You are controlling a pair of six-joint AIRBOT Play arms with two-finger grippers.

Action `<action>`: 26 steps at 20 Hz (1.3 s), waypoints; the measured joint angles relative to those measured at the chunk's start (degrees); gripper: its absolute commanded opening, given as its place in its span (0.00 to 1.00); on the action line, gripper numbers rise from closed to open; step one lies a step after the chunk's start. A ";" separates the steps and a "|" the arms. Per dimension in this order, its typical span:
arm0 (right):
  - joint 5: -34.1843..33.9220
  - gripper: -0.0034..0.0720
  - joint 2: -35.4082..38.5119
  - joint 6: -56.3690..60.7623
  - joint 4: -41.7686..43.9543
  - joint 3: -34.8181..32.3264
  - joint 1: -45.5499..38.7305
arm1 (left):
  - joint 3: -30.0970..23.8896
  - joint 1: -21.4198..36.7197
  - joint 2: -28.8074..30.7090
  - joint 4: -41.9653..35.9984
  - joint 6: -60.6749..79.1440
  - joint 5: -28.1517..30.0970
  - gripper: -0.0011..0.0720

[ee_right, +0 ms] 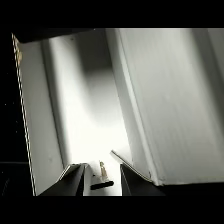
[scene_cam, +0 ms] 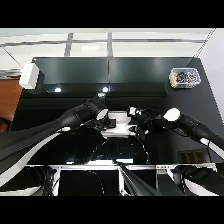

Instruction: Fold the box and place the chain.

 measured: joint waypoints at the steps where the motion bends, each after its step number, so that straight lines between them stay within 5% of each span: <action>1: -0.02 0.39 -0.04 -0.02 0.35 0.00 0.00 | 0.00 0.00 0.00 -0.04 0.00 0.02 0.05; 2: -0.07 0.42 -0.09 0.00 0.61 0.00 0.04 | 0.00 0.00 0.00 -0.04 0.00 0.07 0.05; 3: -0.11 0.62 -0.11 0.00 0.87 0.00 0.04 | 0.00 0.00 0.00 -0.09 0.00 0.11 0.05; 4: -0.15 0.62 -0.11 0.02 1.09 0.00 0.07 | 0.00 0.00 0.00 -0.13 0.00 0.35 0.05; 5: -0.33 0.43 -0.13 0.26 1.27 0.00 0.07 | 0.00 0.00 0.00 -0.13 0.00 0.39 0.05; 6: -0.72 0.37 -0.13 0.31 1.29 0.00 0.07 | 0.00 0.00 0.00 -0.13 0.00 0.31 0.05; 7: -0.92 0.58 -0.13 0.44 1.31 0.00 0.04 | 0.00 0.00 0.00 -0.13 0.04 0.28 0.05; 8: -0.81 0.56 -0.13 0.70 1.40 0.00 0.07 | 0.00 0.00 0.00 -0.17 0.04 0.35 0.05; 9: -0.92 0.22 -0.13 1.07 1.44 0.00 0.07 | 0.00 0.00 0.00 -0.17 0.04 0.35 0.05; 10: -1.11 0.12 -0.13 1.60 1.31 0.00 0.07 | 0.00 0.00 0.00 -0.17 0.09 0.24 0.05; 14: 0.20 0.07 0.48 11.21 -2.91 0.66 -0.20 | 0.00 0.00 0.00 -0.33 0.15 0.28 0.05; 18: 9.64 0.06 4.83 33.53 -17.86 4.90 -5.25 | 0.00 0.00 0.00 -0.33 0.15 0.50 0.05; 22: 16.68 0.06 11.45 52.37 -27.17 6.62 -20.94 | 0.00 0.00 0.00 -0.26 0.15 0.55 0.05; 26: 16.28 0.07 12.94 64.06 -20.81 1.16 -35.80 | 0.00 0.00 0.00 -0.13 0.13 0.70 0.05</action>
